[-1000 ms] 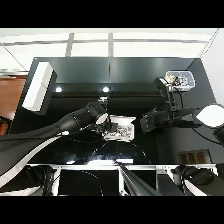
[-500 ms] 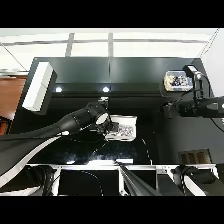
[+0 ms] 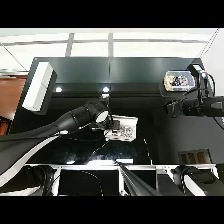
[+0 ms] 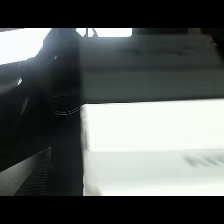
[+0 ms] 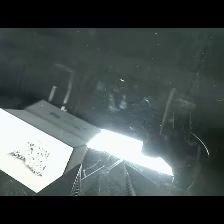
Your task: Fold the box and place the chain.
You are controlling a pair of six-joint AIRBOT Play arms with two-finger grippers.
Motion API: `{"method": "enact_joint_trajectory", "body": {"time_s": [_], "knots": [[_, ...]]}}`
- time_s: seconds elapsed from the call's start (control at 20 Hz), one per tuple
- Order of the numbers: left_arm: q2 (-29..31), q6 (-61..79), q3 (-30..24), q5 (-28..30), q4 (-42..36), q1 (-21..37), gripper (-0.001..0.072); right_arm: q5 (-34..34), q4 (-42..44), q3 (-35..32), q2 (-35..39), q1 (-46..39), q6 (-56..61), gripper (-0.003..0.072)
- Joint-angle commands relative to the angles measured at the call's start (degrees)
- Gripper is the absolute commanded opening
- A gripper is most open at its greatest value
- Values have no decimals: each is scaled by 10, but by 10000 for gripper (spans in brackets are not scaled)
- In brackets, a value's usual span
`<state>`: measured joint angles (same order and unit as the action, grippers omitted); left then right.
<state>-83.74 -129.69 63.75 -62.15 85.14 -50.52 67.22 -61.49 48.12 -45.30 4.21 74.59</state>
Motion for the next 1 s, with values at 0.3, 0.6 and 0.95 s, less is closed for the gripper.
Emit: {"method": "enact_joint_trajectory", "body": {"time_s": [0.3, 0.6, 0.95], "knots": [[231, 340, -102, -70, 9, 137, 708, 17, -1, 1, 0, 0, 1, 328], [320, 675, -358, 57, -381, 455, 708, 15, -1, 1, 0, 0, 24, 328], [229, 1277, -416, 17, -567, 403, 712, 4, -1, 0, 0, 0, 24, 328]]}}
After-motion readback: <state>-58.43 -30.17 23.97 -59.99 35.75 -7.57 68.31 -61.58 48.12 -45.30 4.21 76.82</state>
